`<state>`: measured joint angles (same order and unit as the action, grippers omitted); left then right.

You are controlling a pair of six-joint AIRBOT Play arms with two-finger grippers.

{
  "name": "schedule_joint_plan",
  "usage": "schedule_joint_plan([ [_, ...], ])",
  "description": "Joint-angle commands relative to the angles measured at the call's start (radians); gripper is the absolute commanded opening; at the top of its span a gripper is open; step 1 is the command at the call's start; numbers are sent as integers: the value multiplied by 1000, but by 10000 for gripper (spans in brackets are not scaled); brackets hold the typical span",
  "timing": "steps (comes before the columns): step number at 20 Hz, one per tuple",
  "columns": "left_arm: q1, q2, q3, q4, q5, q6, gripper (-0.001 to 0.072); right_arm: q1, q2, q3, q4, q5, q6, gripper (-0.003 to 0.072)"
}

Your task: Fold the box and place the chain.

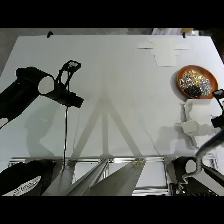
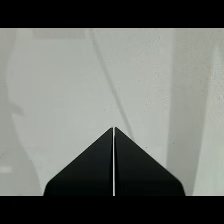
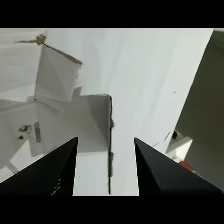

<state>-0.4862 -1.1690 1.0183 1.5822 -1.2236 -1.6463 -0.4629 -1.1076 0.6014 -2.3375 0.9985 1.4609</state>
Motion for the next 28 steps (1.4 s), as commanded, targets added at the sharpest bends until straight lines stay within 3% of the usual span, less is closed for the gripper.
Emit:
schedule_joint_plan([
  [1, 0, 0, 0, 0, 0, 0, 9, -94, -8, 1, 6, 12, -2, 347],
  [8, 0, 0, 0, 0, 0, 0, 9, -107, -62, 1, 79, -52, 0, 259],
  [10, 0, 0, 0, 0, 0, 0, 9, -90, -67, 1, 76, -47, 0, 21],
  [15, 0, 0, 0, 0, 0, 0, 9, 115, 4, 1, 107, 10, 2, 19],
  [18, 0, 0, 0, 0, 0, 0, 9, 245, 93, 1, 313, 65, 6, 18],
  [23, 0, 0, 0, 0, 0, 0, 9, 394, 251, -74, 937, 75, -82, 18],
  [25, 0, 0, 0, 0, 0, 0, 9, 490, 318, -134, 1026, 43, -80, 18],
  [28, 0, 0, 0, 0, 0, 0, 9, 637, 399, -206, 1032, -25, -6, 18],
])
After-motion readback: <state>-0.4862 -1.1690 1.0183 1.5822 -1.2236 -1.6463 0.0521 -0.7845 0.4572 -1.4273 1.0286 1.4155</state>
